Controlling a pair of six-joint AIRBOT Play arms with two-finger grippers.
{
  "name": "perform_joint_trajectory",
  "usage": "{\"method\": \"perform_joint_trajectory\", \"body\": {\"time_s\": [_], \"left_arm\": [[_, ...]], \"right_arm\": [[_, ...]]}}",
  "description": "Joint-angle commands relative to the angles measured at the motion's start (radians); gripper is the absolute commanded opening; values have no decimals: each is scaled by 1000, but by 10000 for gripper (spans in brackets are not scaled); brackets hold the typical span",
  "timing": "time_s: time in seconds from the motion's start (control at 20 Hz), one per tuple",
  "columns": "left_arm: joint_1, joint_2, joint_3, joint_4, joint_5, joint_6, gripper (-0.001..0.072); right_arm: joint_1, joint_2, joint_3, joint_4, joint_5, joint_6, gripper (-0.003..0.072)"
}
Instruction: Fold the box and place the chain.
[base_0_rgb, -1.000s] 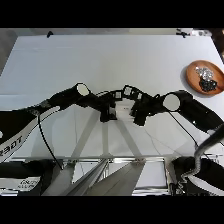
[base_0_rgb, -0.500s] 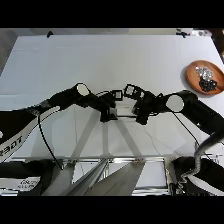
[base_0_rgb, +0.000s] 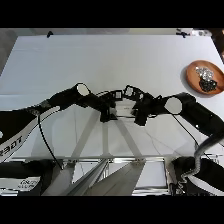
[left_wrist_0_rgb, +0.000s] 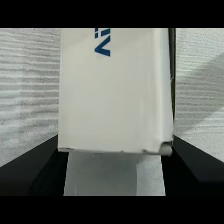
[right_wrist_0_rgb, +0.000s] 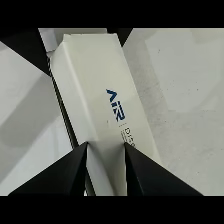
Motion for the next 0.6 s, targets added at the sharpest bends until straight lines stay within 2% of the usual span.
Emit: {"method": "perform_joint_trajectory", "body": {"time_s": [0.0, 0.55], "left_arm": [[1, 1, 0, 0, 0, -1, 495], [1, 1, 0, 0, 0, -1, 495]], "right_arm": [[2, -2, -4, -6, -29, 32, 231], [39, -1, -55, -2, -48, 34, 231]]}}
